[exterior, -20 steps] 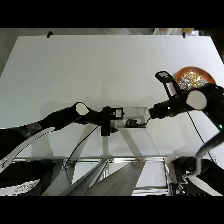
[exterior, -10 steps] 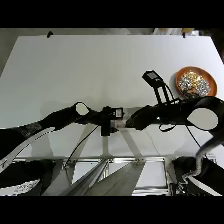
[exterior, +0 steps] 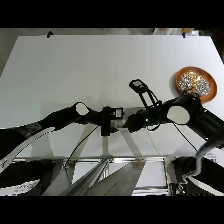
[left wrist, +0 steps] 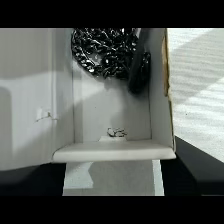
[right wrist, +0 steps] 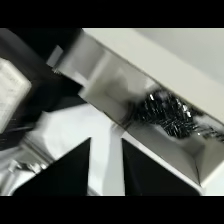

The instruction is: Fold the box and place the chain.

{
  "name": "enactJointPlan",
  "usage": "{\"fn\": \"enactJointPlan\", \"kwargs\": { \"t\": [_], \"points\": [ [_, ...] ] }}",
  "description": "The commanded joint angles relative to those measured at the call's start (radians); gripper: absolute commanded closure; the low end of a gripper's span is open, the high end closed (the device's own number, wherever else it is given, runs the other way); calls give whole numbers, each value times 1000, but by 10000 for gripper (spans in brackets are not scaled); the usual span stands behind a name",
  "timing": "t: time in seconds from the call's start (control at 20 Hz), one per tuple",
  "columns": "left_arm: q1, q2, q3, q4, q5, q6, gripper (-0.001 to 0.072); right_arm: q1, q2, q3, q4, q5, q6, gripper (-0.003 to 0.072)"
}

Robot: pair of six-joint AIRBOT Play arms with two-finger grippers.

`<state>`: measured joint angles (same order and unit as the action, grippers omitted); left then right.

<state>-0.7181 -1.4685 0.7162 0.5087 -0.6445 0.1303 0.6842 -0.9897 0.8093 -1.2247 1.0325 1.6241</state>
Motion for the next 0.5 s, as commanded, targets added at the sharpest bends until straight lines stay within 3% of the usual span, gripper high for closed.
{"fn": "enactJointPlan", "kwargs": {
  "t": [0.0,0.2,0.35,0.45],
  "points": [
    [0,1,0,0,0,0,502,-2,-36,10,-37,65,-10,454],
    [0,1,0,0,0,0,502,-99,-18,136,-95,258,-48,541],
    [0,1,0,0,0,0,502,-240,2,194,-154,310,-58,544],
    [0,1,0,0,0,0,502,-349,1,192,-191,307,-66,676]
  ]
}}
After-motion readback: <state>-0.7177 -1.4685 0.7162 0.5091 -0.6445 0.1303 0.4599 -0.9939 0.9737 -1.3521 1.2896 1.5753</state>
